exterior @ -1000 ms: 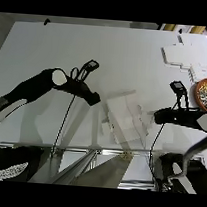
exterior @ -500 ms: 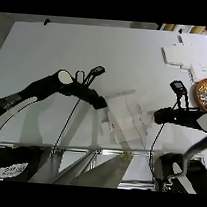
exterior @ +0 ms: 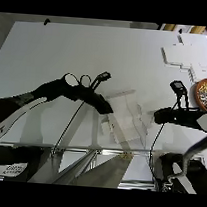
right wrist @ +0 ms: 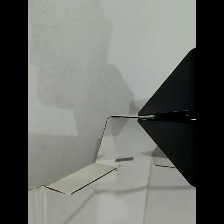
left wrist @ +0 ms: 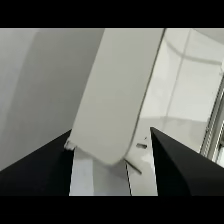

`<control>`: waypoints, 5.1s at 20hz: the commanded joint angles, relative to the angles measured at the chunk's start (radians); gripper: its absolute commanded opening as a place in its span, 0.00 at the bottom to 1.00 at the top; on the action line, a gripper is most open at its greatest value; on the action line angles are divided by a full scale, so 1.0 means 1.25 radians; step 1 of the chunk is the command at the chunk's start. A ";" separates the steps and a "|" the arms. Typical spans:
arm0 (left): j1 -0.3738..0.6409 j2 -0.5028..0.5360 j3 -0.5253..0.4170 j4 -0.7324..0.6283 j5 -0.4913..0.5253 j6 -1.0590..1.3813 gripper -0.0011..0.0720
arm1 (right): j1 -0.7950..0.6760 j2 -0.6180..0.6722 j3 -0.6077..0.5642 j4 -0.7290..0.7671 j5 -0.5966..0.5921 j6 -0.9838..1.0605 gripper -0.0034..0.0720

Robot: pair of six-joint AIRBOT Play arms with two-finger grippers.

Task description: Fold the box and place the chain.

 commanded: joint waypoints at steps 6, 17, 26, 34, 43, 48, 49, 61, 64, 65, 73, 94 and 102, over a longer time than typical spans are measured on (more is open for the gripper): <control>-0.007 -0.096 0.000 -0.223 -0.024 0.132 0.67 | 0.001 0.001 -0.001 0.000 0.001 0.000 0.07; -0.034 -0.053 0.001 -0.182 -0.016 0.310 0.02 | 0.001 0.002 0.014 0.000 0.033 -0.004 0.31; -0.036 0.090 0.008 0.212 0.007 0.362 0.02 | 0.001 0.084 0.119 -0.001 0.136 -0.108 0.50; -0.048 0.054 0.008 0.125 0.048 0.537 0.02 | 0.001 0.101 0.118 0.001 0.136 -0.115 0.49; -0.061 0.008 0.008 -0.004 0.092 0.610 0.02 | 0.001 0.100 0.117 0.001 0.136 -0.115 0.49; -0.061 -0.023 0.008 -0.005 0.098 0.610 0.02 | 0.001 0.100 0.117 0.000 0.135 -0.115 0.49; -0.061 -0.023 0.008 -0.001 0.102 0.610 0.02 | 0.001 0.100 0.117 0.000 0.135 -0.115 0.49; -0.146 0.013 0.008 0.153 0.205 0.498 0.02 | 0.001 0.100 0.117 0.000 0.128 -0.115 0.49; -0.148 0.013 0.008 0.153 0.211 0.498 0.02 | 0.001 0.100 0.117 0.000 0.129 -0.115 0.49; -0.147 0.013 0.008 0.153 0.211 0.498 0.02 | 0.001 0.100 0.117 0.000 0.129 -0.115 0.49; -0.146 0.013 0.008 0.154 0.211 0.498 0.03 | 0.001 0.100 0.117 0.000 0.129 -0.115 0.49; -0.148 0.029 0.008 0.161 0.226 0.501 0.03 | 0.001 0.100 0.117 -0.001 0.129 -0.115 0.49; -0.148 0.011 0.008 0.161 0.222 0.501 0.03 | 0.001 0.100 0.117 -0.009 0.130 -0.115 0.49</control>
